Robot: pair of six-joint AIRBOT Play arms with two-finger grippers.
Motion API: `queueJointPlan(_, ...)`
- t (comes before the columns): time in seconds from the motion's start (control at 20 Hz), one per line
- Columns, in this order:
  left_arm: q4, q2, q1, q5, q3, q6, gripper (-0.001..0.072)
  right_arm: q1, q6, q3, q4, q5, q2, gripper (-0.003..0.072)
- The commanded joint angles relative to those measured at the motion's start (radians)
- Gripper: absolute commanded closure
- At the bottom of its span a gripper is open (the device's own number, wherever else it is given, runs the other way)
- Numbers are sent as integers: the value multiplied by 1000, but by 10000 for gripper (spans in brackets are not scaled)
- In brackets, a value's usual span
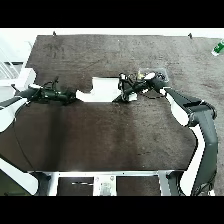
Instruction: Fold the box and place the chain.
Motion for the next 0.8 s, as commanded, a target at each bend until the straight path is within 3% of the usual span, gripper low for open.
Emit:
queueJointPlan(0.0,-56,-11,-19,-11,16,42,693,0,0,0,0,0,0,257)
queueJointPlan(0.15,-61,-8,-19,-51,69,58,689,0,0,0,0,0,0,257)
queueJointPlan(0.25,-72,-8,-19,-74,88,65,537,0,0,0,0,0,0,257)
queueJointPlan(0.45,-126,-8,-22,-99,94,85,530,0,0,0,0,0,0,257)
queueJointPlan(0.75,-10,-9,-21,-60,93,45,533,0,0,0,0,0,0,257)
